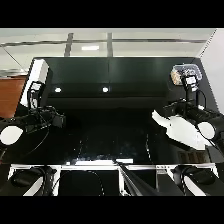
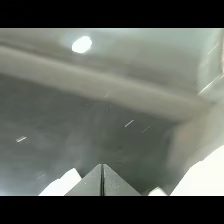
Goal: Fold the box and place the chain.
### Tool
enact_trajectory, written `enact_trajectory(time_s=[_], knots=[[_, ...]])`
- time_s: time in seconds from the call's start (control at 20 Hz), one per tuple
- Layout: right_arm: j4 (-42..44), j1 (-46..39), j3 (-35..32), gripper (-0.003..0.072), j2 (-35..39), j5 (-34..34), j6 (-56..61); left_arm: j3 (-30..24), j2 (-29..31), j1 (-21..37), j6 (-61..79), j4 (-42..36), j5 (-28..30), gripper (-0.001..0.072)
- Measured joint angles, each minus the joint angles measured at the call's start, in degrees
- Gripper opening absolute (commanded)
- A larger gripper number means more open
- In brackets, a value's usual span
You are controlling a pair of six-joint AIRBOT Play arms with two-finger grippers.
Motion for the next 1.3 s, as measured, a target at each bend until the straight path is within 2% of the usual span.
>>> enact_trajectory(time_s=[0.2, 0.35, 0.4, 0.45, 0.5, 0.55, 0.6, 0.75, 0.9, 1.15, 1.3], knots=[[-4.0, 0.0, 0.0, 0.0018, 0.0, -4.1, -0.5, 0.0, 0.0, 0.0, 0.0, 0.0, 1.0, 0.0027], [1.0, 0.0, 0.0, 0.0019, 0.0, -5.1, 0.3, 0.0, 0.0, 0.0, 0.0, -2.0, 1.7, 0.0027], [4.7, 0.0, 0.0, 0.0135, 0.0, -4.7, 0.7, 0.0, -0.1, 0.0, 0.0, -3.7, 1.9, 0.0030], [8.2, 0.0, 0.0, 0.0588, 0.0, -4.0, 1.0, 0.0, -0.1, 0.0, 0.0, -5.2, 2.0, 0.0066], [10.8, 0.0, 0.0, 0.0704, 0.0, -3.2, 1.2, 0.0, -0.3, 0.0, 0.0, -6.8, 2.0, 0.0273], [13.1, 0.0, 0.0, 0.0703, 0.0, -1.8, 1.3, 0.0, -0.4, 0.0, 0.0, -7.8, 1.9, 0.0576], [14.5, -0.1, 0.0, 0.0703, 0.0, -0.2, 1.4, 0.0, -0.6, 0.0, 0.0, -8.8, 1.8, 0.0716], [15.5, -1.4, 0.3, 0.0702, 0.0, 7.0, 3.1, 0.0, -0.8, 0.0, 0.0, -10.4, 0.4, 0.0713], [9.8, -6.4, 2.8, 0.0702, 0.0, 14.5, 7.5, 0.0, -0.9, 0.0, 0.0, -11.0, -1.8, 0.0713], [-7.2, -24.6, 6.5, 0.0701, -0.3, 23.5, 19.2, 0.0, -0.9, 0.0, 0.0, -11.5, -3.2, 0.0712], [-10.5, -38.9, 7.1, 0.0701, -2.3, 27.1, 21.6, 0.0, -0.9, 0.0, 0.0, -11.5, -3.6, 0.0712]])
